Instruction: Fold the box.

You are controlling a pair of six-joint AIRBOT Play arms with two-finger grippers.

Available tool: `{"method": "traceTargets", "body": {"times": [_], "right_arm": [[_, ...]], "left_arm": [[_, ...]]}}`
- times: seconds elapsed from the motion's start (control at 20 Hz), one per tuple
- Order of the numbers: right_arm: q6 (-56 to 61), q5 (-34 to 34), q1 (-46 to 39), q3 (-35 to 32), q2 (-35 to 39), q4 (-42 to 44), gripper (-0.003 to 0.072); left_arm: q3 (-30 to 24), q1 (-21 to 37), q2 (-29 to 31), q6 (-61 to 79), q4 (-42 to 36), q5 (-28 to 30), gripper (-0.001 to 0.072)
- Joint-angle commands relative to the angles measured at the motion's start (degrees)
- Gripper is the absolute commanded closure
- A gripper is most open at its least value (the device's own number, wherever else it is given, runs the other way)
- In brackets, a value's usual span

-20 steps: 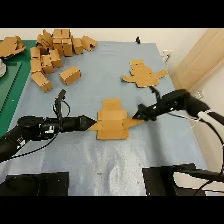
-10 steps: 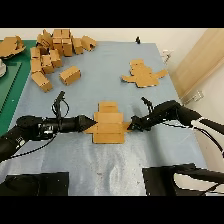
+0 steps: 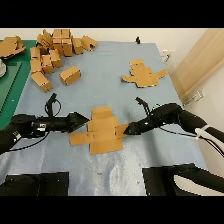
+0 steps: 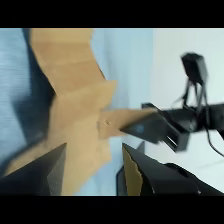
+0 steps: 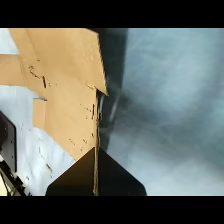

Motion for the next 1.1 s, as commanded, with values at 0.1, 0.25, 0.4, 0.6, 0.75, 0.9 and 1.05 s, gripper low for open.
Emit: {"method": "traceTargets", "body": {"times": [0.1,0.25,0.4,0.6,0.75,0.9,1.05], "right_arm": [[-0.85,4.17,5.79,-4.92,5.9,-1.38,0.0683],[-1.97,4.83,5.86,-5.68,5.86,-1.75,0.0682],[-4.07,4.83,5.97,-5.7,5.9,-1.49,0.0683],[-12.98,10.21,6.1,-8.57,5.9,6.84,0.0684],[-15.34,9.9,6.1,-11.52,5.86,10.32,0.0687],[-22.36,9.79,6.1,-14.38,5.86,19.45,0.0688],[-23.43,8.92,6.1,-15.32,5.86,20.85,0.0688]], "left_arm": [[0.04,9.38,-5.25,2.58,6.84,-0.52,0.0182],[0.02,9.7,-9.7,4.17,6.71,-0.96,0.0182],[0.02,8.57,-13.25,7.19,3.91,-2.99,0.0182],[0.07,5.51,-13.97,11.69,-2.01,-3.48,0.0182],[0.07,5.11,-13.97,11.87,-2.51,-3.08,0.0182],[0.26,5.09,-13.97,12.5,-3.3,-2.23,0.0182],[0.76,5.07,-13.97,14.62,-5.42,-1.92,0.0182]]}}
